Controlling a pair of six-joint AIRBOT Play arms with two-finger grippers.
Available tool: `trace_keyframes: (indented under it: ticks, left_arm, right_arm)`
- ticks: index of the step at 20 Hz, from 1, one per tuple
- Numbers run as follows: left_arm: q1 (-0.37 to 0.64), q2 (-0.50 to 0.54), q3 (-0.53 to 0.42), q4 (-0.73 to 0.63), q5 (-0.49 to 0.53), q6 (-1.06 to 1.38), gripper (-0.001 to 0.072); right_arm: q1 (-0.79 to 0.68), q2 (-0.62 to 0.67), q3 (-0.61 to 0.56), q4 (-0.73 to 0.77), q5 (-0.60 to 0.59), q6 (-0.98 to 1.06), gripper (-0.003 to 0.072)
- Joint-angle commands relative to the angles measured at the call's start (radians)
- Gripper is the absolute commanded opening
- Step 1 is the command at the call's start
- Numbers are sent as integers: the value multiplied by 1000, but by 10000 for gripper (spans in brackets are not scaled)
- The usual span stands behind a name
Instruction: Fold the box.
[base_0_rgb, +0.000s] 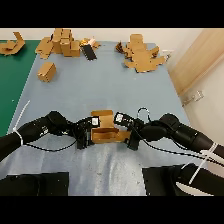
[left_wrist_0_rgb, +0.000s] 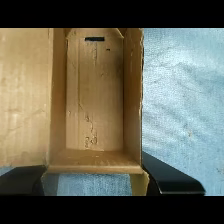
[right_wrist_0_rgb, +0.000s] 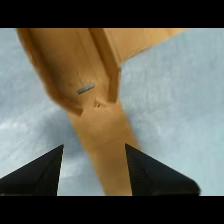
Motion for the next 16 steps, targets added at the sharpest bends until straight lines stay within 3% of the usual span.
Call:
trace_keyframes:
  ticks: [1, 4, 11, 12, 14, 16]
  left_arm:
    - [0, 1, 0, 0, 0, 0, 380]
    - [0, 1, 0, 0, 0, 0, 380]
    - [0, 1, 0, 0, 0, 0, 380]
    - [0, 1, 0, 0, 0, 0, 380]
    - [0, 1, 0, 0, 0, 0, 380]
    - [0, 1, 0, 0, 0, 0, 380]
  right_arm:
    - [9, -34, -8, -18, 172, -49, 588]
    - [9, -41, -7, -15, 216, -48, 588]
    - [37, -41, -8, 23, 195, -75, 586]
    - [46, -41, -8, 23, 194, -89, 538]
    - [65, -49, -8, 23, 192, -96, 282]
    - [85, -60, -8, 22, 192, -124, 242]
